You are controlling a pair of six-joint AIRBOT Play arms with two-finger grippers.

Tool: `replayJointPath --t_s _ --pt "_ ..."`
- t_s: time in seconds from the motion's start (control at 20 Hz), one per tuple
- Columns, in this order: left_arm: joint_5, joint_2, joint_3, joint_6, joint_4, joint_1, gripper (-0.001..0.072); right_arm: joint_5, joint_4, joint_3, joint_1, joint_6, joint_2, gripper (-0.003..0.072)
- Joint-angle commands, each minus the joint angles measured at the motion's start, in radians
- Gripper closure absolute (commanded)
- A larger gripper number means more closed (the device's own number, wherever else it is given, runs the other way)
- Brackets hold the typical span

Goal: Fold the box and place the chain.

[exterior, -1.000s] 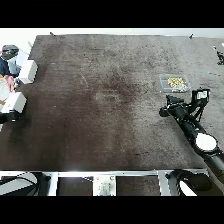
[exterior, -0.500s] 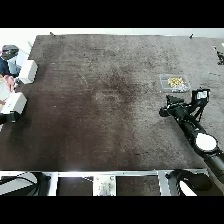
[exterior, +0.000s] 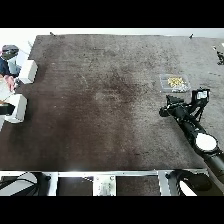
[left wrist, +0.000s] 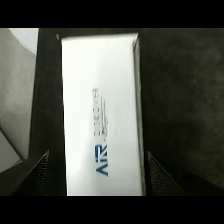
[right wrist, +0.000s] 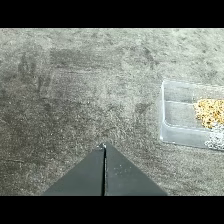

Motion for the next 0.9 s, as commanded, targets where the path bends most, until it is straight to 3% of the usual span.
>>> replayJointPath --t_s 0.0,0.05,0.1,0.3,0.5,0.7,0.85 --pt "-0.133 0.059 0.089 0.000 -0.105 0.001 0.0002 0.000 0.000 0.000 0.000 0.000 0.001 0.0678" --pt "-0.166 0.075 0.114 -0.001 -0.196 0.001 0.0245 0.000 0.000 0.000 0.000 0.000 0.001 0.0679" --pt "-0.197 0.089 0.136 0.010 -0.283 0.001 0.0682 0.000 0.000 0.000 0.000 0.000 0.001 0.0678" --pt "-0.229 0.172 0.162 0.092 -0.645 -0.002 0.0704 0.000 0.000 -0.001 0.000 0.000 0.001 0.0678" --pt "-0.139 0.374 0.125 0.176 -0.682 -0.001 0.0704 0.000 0.000 0.000 0.000 0.000 0.001 0.0678" --pt "-0.069 0.588 -0.023 0.260 -0.796 -0.004 0.0704 0.000 0.000 0.000 -0.001 0.000 0.001 0.0678" --pt "0.090 0.719 -0.157 0.298 -0.805 -0.128 0.0704 0.000 0.000 0.000 0.000 0.000 0.001 0.0678"
